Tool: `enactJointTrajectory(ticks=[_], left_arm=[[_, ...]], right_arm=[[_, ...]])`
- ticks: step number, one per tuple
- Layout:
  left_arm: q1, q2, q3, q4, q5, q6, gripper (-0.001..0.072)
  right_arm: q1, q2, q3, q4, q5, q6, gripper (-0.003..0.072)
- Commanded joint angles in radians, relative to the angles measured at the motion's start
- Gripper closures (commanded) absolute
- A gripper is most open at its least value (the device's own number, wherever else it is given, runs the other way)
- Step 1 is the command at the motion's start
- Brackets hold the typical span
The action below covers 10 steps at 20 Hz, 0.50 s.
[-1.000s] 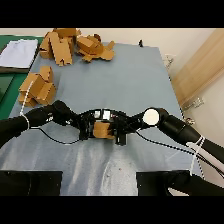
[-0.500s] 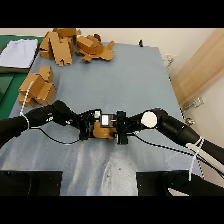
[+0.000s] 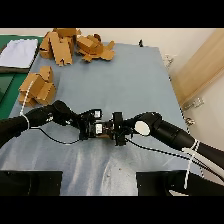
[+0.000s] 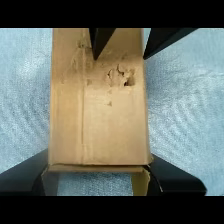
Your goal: Fold the box.
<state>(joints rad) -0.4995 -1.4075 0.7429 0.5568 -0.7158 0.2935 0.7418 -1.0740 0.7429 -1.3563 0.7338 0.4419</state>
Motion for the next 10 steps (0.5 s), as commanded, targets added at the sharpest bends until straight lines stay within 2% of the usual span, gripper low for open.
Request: enactJointTrajectory(ticks=[1, 3, 4, 5, 10], left_arm=[[0.000, 0.000, 0.000, 0.001, 0.000, 0.001, 0.0240], [0.000, 0.000, 0.000, 0.001, 0.000, 0.001, 0.0240], [0.000, 0.000, 0.000, 0.001, 0.000, 0.001, 0.0240], [0.000, 0.000, 0.000, 0.001, 0.000, 0.001, 0.0240], [0.000, 0.000, 0.000, 0.001, 0.000, 0.001, 0.0240]], right_arm=[[0.009, -0.005, 0.000, -0.063, -0.018, 0.045, 0.0399], [0.009, -0.005, 0.000, -0.078, -0.018, 0.056, 0.0428], [0.009, -0.005, 0.000, -0.089, -0.018, 0.057, 0.0492], [0.009, -0.004, 0.000, -0.101, -0.018, 0.064, 0.0523], [0.009, 0.032, 0.002, -0.106, -0.017, 0.084, 0.0525]])
